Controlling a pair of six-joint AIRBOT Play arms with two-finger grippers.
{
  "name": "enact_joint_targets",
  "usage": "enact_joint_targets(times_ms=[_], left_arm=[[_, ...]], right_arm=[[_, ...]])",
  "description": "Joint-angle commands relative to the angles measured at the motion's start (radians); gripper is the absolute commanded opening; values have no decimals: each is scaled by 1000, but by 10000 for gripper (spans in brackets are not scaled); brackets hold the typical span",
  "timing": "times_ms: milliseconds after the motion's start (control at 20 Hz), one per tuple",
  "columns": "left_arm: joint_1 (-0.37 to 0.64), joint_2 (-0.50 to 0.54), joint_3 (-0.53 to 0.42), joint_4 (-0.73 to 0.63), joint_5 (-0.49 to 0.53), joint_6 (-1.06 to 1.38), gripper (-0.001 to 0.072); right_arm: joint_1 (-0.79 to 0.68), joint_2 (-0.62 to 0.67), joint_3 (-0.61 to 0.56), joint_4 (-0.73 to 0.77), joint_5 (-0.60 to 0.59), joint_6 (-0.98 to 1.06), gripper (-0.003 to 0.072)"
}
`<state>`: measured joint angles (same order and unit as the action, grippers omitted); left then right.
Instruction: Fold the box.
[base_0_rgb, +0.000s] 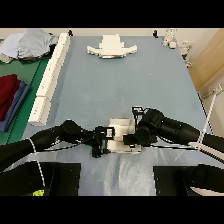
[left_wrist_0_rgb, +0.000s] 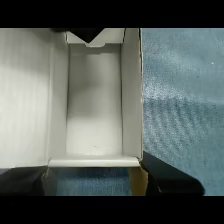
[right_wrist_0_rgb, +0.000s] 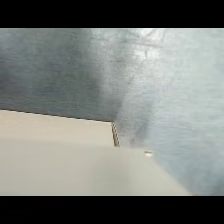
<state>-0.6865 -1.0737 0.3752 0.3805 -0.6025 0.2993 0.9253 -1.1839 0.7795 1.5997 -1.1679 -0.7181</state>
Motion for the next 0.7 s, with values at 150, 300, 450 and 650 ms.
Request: enact_joint_targets(times_ms=[150,300,450,650], left_arm=[[0,0,1,0,0,0,408],[0,0,1,0,0,0,407],[0,0,1,0,0,0,408],[0,0,1,0,0,0,408]], right_arm=[[12,-22,14,-44,-45,64,2],[12,-22,14,-56,-44,64,1],[12,-22,15,-59,-41,63,336],[11,-4,15,-40,-51,24,488]])
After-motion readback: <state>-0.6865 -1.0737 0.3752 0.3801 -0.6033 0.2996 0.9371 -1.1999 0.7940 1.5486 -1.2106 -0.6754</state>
